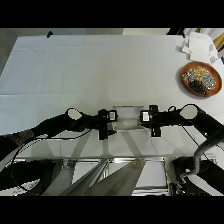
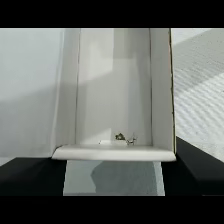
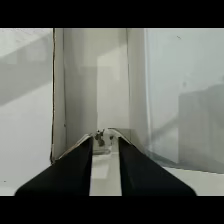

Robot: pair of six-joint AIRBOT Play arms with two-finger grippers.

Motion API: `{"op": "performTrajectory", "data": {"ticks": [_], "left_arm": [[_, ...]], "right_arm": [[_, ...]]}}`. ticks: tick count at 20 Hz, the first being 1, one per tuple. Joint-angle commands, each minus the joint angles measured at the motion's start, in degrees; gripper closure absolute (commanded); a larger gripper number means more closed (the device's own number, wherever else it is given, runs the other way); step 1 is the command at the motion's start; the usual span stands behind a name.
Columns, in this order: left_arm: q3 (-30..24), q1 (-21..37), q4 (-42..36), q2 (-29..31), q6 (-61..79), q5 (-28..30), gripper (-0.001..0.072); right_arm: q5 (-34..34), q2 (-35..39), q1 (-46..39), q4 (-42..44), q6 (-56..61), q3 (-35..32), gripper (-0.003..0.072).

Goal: Fold the box and place the chain.

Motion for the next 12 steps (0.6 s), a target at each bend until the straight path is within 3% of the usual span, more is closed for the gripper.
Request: {"op": "performTrajectory", "data": {"ticks": [1,4,5,7,9,12], "left_arm": [[0.0,0.0,0.0,0.0,-0.1,0.0,0.0297],[0.0,0.0,0.0,0.0,-0.1,0.0,0.0297],[0.0,0.0,0.0,0.0,-0.1,0.0,0.0297],[0.0,0.0,0.0,0.0,-0.1,0.0,0.0297],[0.0,0.0,0.0,0.0,-0.1,0.0,0.0297],[0.0,0.0,0.0,0.0,-0.1,0.0,0.0297]], "right_arm": [[-1.0,-0.7,1.1,0.2,0.0,0.0,0.0457],[-1.0,-0.7,1.1,0.2,0.0,0.0,0.0456],[-1.0,-1.0,1.1,0.3,0.0,0.0,0.0416],[-1.0,-1.4,1.1,0.3,0.0,0.0,0.0257],[-0.9,-1.4,1.1,0.3,0.1,0.0,0.0260],[0.0,-1.4,1.1,0.2,1.1,0.0,0.0322]]}}
